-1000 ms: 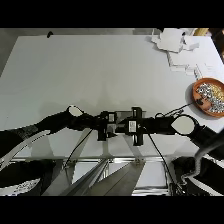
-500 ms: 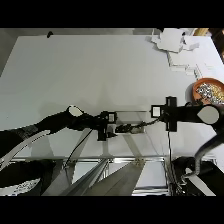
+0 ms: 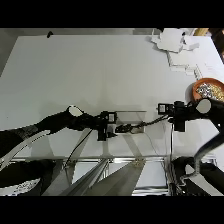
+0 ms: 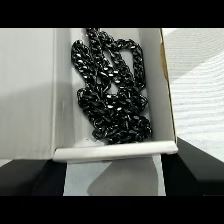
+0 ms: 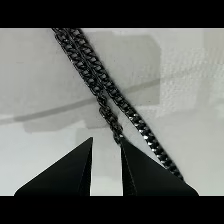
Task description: Fold the box and place the chain.
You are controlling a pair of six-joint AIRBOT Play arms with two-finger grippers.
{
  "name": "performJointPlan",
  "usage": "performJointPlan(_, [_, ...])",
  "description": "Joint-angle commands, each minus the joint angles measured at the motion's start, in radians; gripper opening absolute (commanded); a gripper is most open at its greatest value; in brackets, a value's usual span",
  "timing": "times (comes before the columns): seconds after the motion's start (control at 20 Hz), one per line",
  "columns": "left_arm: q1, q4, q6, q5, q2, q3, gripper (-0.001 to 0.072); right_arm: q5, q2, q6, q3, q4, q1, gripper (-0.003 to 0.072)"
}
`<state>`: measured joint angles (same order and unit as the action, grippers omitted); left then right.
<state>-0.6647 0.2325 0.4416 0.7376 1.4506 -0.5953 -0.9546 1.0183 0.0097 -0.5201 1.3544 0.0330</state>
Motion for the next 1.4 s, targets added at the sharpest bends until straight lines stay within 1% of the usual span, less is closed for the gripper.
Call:
performJointPlan(0.0, [0.000, 0.000, 0.000, 0.000, -0.001, 0.000, 0.0151, 0.038, 0.056, -0.050, 0.001, -0.011, 0.008, 0.0186])
performJointPlan(0.15, [0.000, 0.000, 0.000, 0.000, -0.001, 0.000, 0.0151, 0.054, 0.087, -0.069, 0.001, -0.033, 0.008, 0.0169])
performJointPlan(0.2, [0.000, 0.000, 0.000, 0.000, -0.001, 0.000, 0.0151, 0.054, 0.090, -0.069, 0.001, -0.032, 0.008, 0.0125])
performJointPlan(0.25, [0.000, 0.000, 0.000, 0.000, 0.000, 0.000, 0.0151, 0.050, 0.090, -0.068, 0.001, -0.031, 0.008, 0.0039])
performJointPlan(0.3, [0.000, 0.000, 0.000, 0.000, 0.000, 0.000, 0.0151, 0.042, 0.088, -0.067, 0.001, -0.031, 0.008, 0.0016])
performJointPlan(0.45, [0.000, 0.000, 0.000, 0.000, 0.000, 0.000, 0.0151, -0.039, 0.050, -0.054, 0.001, -0.026, 0.002, 0.0016])
performJointPlan(0.6, [0.000, 0.000, 0.000, 0.000, 0.000, 0.000, 0.0151, -0.080, -0.092, -0.014, 0.001, -0.051, -0.048, 0.0016])
performJointPlan(0.75, [0.000, 0.000, 0.000, -0.001, -0.001, 0.000, 0.0151, -0.105, -0.244, -0.014, 0.001, -0.183, -0.148, 0.0016])
performJointPlan(0.9, [0.000, 0.000, 0.000, 0.000, -0.001, 0.000, 0.0151, -0.081, -0.336, -0.015, 0.001, -0.411, -0.278, 0.0016])
performJointPlan(1.0, [0.000, 0.000, 0.000, 0.000, -0.001, 0.000, 0.0151, -0.045, -0.349, -0.015, 0.001, -0.576, -0.359, 0.0016])
performJointPlan(1.1, [0.000, 0.000, 0.000, -0.001, 0.000, 0.000, 0.0151, 0.036, -0.342, -0.018, 0.001, -0.708, -0.445, 0.0016])
performJointPlan(1.25, [0.000, 0.000, 0.000, 0.000, 0.000, 0.000, 0.0151, 0.169, -0.309, -0.018, 0.001, -0.816, -0.562, 0.0016])
performJointPlan(1.35, [0.000, 0.000, 0.000, 0.000, -0.001, 0.000, 0.0151, 0.216, -0.267, -0.018, 0.001, -0.813, -0.629, 0.0016])
